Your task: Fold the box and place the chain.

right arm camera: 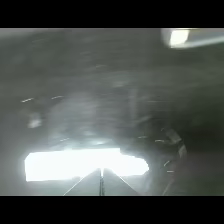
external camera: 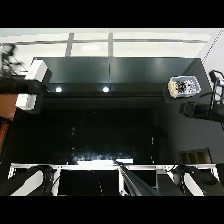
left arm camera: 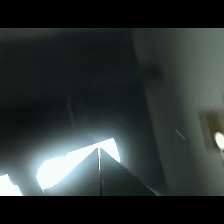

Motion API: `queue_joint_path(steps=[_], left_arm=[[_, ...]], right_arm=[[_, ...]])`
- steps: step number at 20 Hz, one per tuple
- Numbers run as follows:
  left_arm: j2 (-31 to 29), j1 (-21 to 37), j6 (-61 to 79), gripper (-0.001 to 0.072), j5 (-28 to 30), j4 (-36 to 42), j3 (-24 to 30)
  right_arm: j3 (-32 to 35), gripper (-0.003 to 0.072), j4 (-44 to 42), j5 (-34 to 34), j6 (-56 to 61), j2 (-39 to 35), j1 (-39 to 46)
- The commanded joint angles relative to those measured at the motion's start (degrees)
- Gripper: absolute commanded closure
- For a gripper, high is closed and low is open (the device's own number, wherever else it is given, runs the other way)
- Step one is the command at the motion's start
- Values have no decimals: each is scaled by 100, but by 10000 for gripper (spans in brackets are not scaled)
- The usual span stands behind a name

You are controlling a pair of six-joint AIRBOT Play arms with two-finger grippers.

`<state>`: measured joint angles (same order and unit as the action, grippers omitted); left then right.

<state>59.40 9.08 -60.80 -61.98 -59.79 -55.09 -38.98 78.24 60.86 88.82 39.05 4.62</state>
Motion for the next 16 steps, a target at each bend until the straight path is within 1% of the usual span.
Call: queue_joint_path(steps=[1, 2, 3, 4, 6, 16], left_arm=[[-901, -1182, -896, 685, 850, -280, 1261], [-1084, -1349, -931, 685, 1213, -278, 1582], [-1189, -1419, -929, 684, 1379, -289, 1781], [-1209, -1401, -929, 683, 1377, -293, 1858], [-1207, -1357, -927, 682, 1178, -448, 1867], [-1279, -1368, -907, 682, 1268, -426, 1862]], right_arm=[[822, 664, 638, -640, 463, -697, -4], [914, 664, 647, -737, 380, -699, -2], [920, 665, 647, -785, 345, -697, -2], [918, 664, 640, -800, 350, -697, 0], [918, 665, 640, -800, 350, -697, 0], [918, 665, 643, -800, 350, -697, -2]])
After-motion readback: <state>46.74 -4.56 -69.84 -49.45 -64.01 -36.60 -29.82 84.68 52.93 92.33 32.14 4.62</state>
